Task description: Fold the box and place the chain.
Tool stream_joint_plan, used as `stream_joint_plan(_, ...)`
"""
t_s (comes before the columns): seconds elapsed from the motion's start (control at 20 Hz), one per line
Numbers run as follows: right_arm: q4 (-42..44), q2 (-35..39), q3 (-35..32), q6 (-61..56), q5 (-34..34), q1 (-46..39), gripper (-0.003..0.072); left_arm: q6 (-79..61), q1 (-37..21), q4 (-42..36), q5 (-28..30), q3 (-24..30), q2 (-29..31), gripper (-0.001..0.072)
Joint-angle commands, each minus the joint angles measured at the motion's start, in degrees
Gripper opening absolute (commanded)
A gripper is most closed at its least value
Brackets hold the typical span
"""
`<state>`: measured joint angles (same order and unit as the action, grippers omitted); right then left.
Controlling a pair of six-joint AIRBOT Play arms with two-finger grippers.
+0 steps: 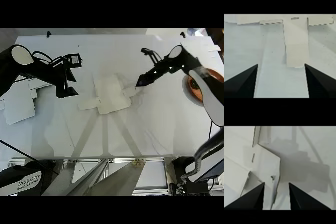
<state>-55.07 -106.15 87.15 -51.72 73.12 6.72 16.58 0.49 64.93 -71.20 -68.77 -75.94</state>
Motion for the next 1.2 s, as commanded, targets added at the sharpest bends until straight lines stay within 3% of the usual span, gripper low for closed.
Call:
stream_joint_plan(0.0,-0.4,-2.3,0.3,-0.3,-1.1,1.7,0.0338,0.0,0.0,0.0,0.0,-0.1,0.0,0.0646)
stream_joint_plan(0.05,0.0,-2.8,0.3,-0.2,-1.8,1.8,0.0333,0.0,0.0,0.0,0.0,-0.1,0.0,0.0646)
stream_joint_plan(0.15,0.5,-3.7,0.3,1.6,-2.0,1.8,0.015,0.0,0.0,0.0,0.0,-0.1,0.0,0.0646)
stream_joint_plan(0.2,0.9,-4.0,0.3,3.3,-1.7,1.8,0.0093,0.0,0.0,0.0,0.0,-0.1,0.0,0.0646)
stream_joint_plan(0.35,4.4,-4.0,0.3,8.8,-1.3,1.7,0.002,0.0,0.0,0.0,0.0,-0.1,0.0,0.0646)
stream_joint_plan(0.9,12.9,3.0,0.1,14.1,1.5,-1.7,0.0007,0.0,0.0,0.0,0.0,-0.1,0.0,0.0646)
stream_joint_plan(1.15,8.6,9.2,0.0,9.5,-1.0,-4.9,0.0005,0.0,0.0,0.0,0.0,-0.1,0.0,0.0646)
